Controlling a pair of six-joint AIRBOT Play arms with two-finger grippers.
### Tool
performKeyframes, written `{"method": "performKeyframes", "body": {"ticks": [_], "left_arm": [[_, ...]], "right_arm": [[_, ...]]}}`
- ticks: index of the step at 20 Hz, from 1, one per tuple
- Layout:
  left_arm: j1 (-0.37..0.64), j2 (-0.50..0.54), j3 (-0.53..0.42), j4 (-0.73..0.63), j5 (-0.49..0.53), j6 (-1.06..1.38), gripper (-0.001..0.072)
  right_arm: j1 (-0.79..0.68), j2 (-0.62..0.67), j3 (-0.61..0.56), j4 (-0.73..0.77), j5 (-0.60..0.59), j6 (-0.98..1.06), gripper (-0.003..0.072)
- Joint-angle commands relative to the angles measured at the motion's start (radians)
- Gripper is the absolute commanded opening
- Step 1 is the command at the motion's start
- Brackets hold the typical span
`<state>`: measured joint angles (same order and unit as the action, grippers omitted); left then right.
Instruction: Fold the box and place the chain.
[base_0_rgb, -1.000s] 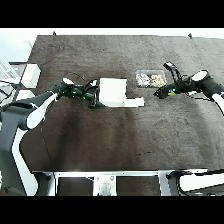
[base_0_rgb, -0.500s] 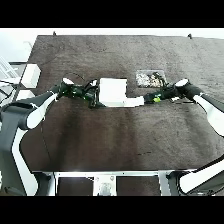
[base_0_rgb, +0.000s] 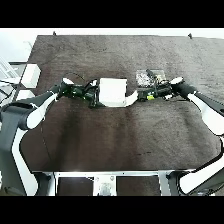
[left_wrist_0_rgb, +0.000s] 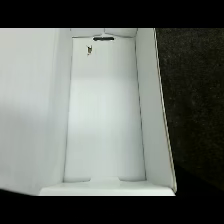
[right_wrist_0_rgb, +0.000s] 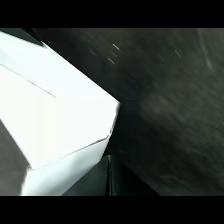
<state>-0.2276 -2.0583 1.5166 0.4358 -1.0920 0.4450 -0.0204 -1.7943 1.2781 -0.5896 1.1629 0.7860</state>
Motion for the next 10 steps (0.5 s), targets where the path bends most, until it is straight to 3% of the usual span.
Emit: {"method": "performKeyframes", "body": {"ticks": [1, 2, 5, 7, 10], "left_arm": [[0.0, 0.0, 0.0, 0.0, 0.0, 0.0, 0.0386], [0.0, 0.0, 0.0, 0.0, 0.0, 0.0, 0.0386], [0.0, 0.0, 0.0, 0.0, 0.0, 0.0, 0.0387], [0.0, 0.0, 0.0, 0.0, 0.0, 0.0, 0.0387], [0.0, 0.0, 0.0, 0.0, 0.0, 0.0, 0.0387]], "right_arm": [[0.003, 0.023, 0.01, 0.034, 0.037, 0.002, 0.0086], [0.003, 0.031, 0.01, 0.034, 0.043, 0.022, 0.0186], [0.02, 0.037, 0.01, 0.033, 0.046, 0.026, 0.0255], [0.048, 0.037, 0.014, 0.032, 0.046, 0.026, 0.0462], [0.081, 0.037, 0.036, 0.031, 0.029, 0.026, 0.0461]]}}
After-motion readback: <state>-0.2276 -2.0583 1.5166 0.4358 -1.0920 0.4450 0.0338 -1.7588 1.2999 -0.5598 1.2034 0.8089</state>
